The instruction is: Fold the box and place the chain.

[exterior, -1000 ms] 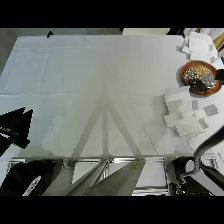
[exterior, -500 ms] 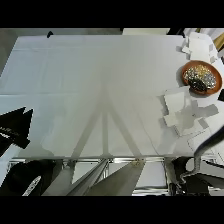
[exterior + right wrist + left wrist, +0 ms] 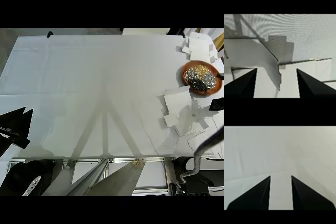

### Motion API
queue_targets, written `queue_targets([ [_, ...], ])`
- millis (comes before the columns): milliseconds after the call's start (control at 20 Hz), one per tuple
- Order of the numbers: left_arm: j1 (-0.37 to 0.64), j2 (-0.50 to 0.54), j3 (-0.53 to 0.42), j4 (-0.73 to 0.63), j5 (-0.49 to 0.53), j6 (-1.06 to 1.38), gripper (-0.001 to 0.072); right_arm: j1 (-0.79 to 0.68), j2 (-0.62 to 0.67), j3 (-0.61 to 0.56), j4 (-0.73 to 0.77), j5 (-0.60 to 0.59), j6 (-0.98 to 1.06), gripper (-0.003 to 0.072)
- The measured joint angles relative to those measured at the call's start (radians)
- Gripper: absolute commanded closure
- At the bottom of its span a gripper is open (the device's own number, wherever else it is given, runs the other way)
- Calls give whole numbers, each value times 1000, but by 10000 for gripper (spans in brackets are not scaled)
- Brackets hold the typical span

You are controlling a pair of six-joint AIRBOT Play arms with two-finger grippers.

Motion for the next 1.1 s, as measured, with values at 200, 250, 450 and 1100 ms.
queue_targets([
  [200,0,0,0,0,0,0,434,0,-10,0,-21,10,-20,156],
  [250,0,0,0,0,0,0,434,0,-12,0,-24,10,-22,162],
  [450,0,0,0,0,0,0,434,0,-27,0,-33,2,-29,201],
  [1100,0,0,0,0,0,0,434,2,-33,-1,135,52,-97,670],
])
